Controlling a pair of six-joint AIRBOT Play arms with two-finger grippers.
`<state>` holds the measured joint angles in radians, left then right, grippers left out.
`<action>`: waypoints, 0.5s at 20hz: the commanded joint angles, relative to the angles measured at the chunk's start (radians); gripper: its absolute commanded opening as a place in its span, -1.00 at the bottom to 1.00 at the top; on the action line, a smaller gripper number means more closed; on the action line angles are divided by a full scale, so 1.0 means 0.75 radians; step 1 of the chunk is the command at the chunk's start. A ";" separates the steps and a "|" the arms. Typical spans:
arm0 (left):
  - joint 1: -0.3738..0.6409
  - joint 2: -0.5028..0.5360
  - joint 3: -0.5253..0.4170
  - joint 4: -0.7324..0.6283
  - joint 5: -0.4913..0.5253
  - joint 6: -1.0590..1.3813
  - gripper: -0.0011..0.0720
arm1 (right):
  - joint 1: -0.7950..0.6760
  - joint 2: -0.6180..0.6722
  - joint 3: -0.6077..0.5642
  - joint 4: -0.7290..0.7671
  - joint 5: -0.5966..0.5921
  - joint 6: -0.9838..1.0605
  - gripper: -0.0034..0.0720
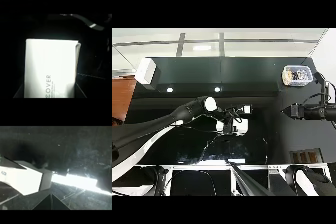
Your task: Fold the box and place the chain.
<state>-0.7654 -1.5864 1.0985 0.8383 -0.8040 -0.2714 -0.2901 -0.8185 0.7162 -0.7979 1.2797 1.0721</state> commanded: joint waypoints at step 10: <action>0.608 0.286 0.044 0.918 -0.310 -1.354 -0.17 | -0.001 0.000 0.002 0.000 -0.013 0.001 -0.87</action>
<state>-0.4877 -1.4273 1.1294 1.2736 -0.8982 -0.9615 -0.2901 -0.8185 0.7162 -0.7982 1.2743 1.0721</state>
